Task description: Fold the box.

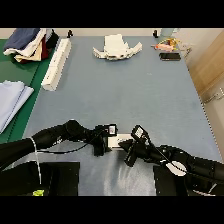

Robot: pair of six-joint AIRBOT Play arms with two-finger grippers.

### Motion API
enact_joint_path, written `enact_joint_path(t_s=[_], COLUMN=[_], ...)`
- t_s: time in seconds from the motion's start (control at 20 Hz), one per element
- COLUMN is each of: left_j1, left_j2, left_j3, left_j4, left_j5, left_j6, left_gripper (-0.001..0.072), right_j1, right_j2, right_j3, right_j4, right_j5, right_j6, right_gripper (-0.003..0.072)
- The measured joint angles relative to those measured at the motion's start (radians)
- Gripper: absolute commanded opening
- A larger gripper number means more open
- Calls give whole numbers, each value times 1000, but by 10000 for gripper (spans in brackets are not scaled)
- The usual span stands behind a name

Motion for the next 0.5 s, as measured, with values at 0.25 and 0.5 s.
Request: enact_joint_path(t_s=[0.25,0.5], left_j1=[0,0], left_j2=[0,0], left_j3=[0,0], left_j4=[-5,-6], left_j5=[-2,-2], left_j6=[-7,-6], left_gripper=[473,473], right_j1=[2,2], right_j2=[49,81], right_j3=[0,3], right_j4=[1,-4], right_j5=[8,-31], right_j6=[0,-2], right_gripper=[3,3])
